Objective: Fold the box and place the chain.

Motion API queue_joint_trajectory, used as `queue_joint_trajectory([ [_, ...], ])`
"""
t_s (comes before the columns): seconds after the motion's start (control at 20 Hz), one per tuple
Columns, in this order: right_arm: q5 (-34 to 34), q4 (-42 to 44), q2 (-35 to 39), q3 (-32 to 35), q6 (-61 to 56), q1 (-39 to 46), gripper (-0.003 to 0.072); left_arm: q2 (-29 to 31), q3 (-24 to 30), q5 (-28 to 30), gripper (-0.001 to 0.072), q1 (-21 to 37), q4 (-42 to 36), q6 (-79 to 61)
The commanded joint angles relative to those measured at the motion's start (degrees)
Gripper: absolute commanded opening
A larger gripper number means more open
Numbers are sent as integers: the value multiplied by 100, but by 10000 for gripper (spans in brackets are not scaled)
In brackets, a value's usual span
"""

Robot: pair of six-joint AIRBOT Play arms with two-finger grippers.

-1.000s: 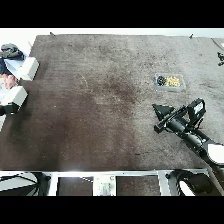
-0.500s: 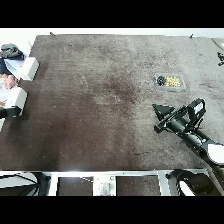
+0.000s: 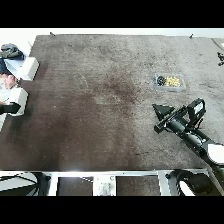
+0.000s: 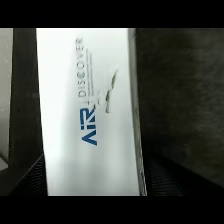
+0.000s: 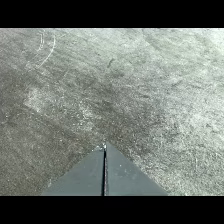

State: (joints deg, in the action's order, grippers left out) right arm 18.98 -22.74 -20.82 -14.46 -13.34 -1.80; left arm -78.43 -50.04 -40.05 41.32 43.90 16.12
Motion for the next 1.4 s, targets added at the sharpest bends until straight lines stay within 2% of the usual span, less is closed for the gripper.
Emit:
queue_joint_trajectory([
  [0.0, -44, 0, 0, 2, 0, -4, -14, 584, -26, -127, 720, 2, -11, 52],
  [0.15, -153, 2, 0, 2, 0, -4, -14, 1167, -87, -103, 720, 2, -72, 35],
  [0.3, -302, 2, 11, 0, 0, -4, -14, 1648, -129, -343, 709, 2, -835, -55],
  [0.35, -343, 4, 11, 0, -2, -4, -14, 1777, -173, -566, 466, 0, -1196, -236],
  [0.4, -369, 4, 11, 0, -2, -4, -13, 1895, -251, -979, 164, -11, -1554, -621],
  [0.45, -385, 4, 11, 0, 0, -4, -13, 1969, -339, -1408, 5, -9, -2011, -997],
  [0.55, -452, 4, 11, 0, -2, -4, -13, 2236, -398, -1703, 7, -11, -3014, -1325],
  [0.65, -511, 2, 9, 0, 0, -4, -13, 2680, -393, -1563, 4, -98, -3512, -1631],
  [0.8, -507, 2, 9, 0, 0, -4, -13, 3421, -391, -828, 4, -575, -3467, -1655],
  [0.9, -511, 2, 9, 0, 0, -4, -14, 3888, -223, -26, 3, -1073, -3521, -1668],
  [1.05, -511, 2, 9, 0, 0, -4, -14, 4498, 332, 1064, 3, -1856, -3526, -1670],
  [1.15, -511, 2, 9, 0, 0, -4, -14, 4922, 927, 1641, 4, -2330, -3528, -1731],
  [1.35, -509, 2, 9, 0, 0, -4, -14, 5716, 2140, 2470, 4, -3145, -3552, -1744],
])
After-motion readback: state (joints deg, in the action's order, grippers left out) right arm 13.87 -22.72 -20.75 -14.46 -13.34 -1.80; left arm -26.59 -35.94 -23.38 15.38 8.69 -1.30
